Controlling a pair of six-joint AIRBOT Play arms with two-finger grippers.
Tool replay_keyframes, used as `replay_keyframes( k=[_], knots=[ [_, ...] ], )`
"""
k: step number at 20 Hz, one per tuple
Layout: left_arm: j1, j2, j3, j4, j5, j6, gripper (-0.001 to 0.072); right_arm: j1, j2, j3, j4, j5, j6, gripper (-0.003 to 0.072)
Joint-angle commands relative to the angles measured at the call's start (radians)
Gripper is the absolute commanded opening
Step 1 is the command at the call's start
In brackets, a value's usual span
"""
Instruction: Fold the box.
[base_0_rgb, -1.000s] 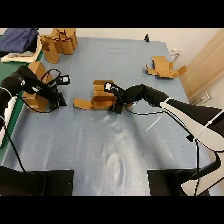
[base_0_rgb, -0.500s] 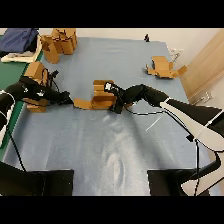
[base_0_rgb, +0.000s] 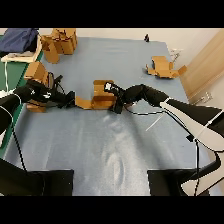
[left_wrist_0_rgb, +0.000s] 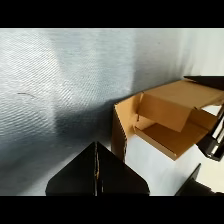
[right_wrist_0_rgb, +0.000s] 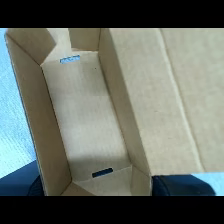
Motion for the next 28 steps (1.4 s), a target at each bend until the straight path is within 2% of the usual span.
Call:
replay_keyframes(
  k=[1, 4, 8, 11, 16, 23, 24, 25, 28],
  knots=[
    [-0.012, -0.002, -0.001, -0.021, -0.043, 0.016, 0.002, 0.0, -0.001, 0.0, 0.0, -0.001, 0.0, 0.0679],
    [-0.012, -0.002, -0.001, -0.039, -0.043, 0.042, 0.002, 0.0, -0.001, 0.0, 0.0, -0.001, 0.0, 0.0679],
    [-0.014, -0.001, -0.001, -0.162, -0.05, 0.095, 0.002, 0.0, -0.001, 0.0, 0.0, -0.001, 0.0, 0.0679],
    [-0.02, -0.001, -0.001, -0.206, -0.085, 0.13, 0.002, 0.0, -0.001, 0.0, 0.0, -0.001, 0.0, 0.0679],
    [-0.063, -0.001, 0.0, -0.203, -0.098, 0.183, 0.0022, 0.0, -0.001, 0.0, 0.0, -0.001, 0.0, 0.0679],
    [-0.063, -0.001, 0.0, -0.217, -0.098, 0.223, 0.0024, 0.0, -0.001, 0.0, 0.0, -0.001, 0.0, 0.0679],
    [-0.063, -0.001, 0.0, -0.232, -0.099, 0.243, 0.0144, 0.0, -0.001, 0.0, 0.0, -0.001, 0.0, 0.0679],
    [-0.063, -0.001, 0.0, -0.249, -0.101, 0.263, 0.0323, 0.0, -0.001, 0.0, 0.0, -0.001, 0.0, 0.0679],
    [-0.061, -0.001, 0.015, -0.255, -0.1, 0.274, 0.0335, 0.0, -0.001, 0.0, 0.0, -0.001, 0.0, 0.0679]
  ],
)
